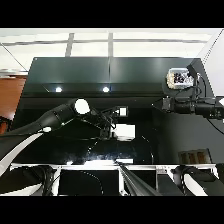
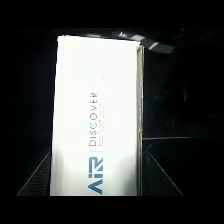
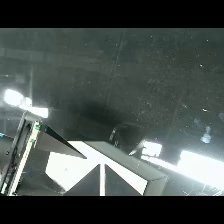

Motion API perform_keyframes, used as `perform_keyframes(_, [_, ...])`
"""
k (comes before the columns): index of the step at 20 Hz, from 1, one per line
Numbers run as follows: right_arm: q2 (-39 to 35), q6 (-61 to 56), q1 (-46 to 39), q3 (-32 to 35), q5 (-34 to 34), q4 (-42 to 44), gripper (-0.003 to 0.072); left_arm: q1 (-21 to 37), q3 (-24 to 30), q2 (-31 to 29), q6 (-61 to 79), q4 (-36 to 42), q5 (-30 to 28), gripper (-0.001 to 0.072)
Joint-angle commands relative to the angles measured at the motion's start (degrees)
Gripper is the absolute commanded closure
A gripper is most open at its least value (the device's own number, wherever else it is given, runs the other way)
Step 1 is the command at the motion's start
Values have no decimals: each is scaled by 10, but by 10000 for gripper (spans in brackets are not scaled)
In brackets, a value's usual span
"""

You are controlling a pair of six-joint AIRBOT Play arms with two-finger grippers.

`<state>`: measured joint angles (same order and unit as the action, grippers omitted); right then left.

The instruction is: Fold the box and place the chain.

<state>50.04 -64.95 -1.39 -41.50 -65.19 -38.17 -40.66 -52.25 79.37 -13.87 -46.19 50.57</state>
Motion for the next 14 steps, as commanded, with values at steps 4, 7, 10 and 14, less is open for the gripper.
perform_keyframes(4, [0, 0, 0, 0, 1, 0, 639, -26, 0, 10, -48, -44, -46, 3])
perform_keyframes(7, [0, 0, 0, 0, 1, 0, 639, -33, 0, 26, -50, -44, -49, 3])
perform_keyframes(10, [0, 0, 0, 0, 2, 0, 639, -39, 0, 37, -50, -44, -56, 3])
perform_keyframes(14, [0, 0, 0, 0, 5, 0, 639, -40, -1, 42, -50, -44, -55, 31])
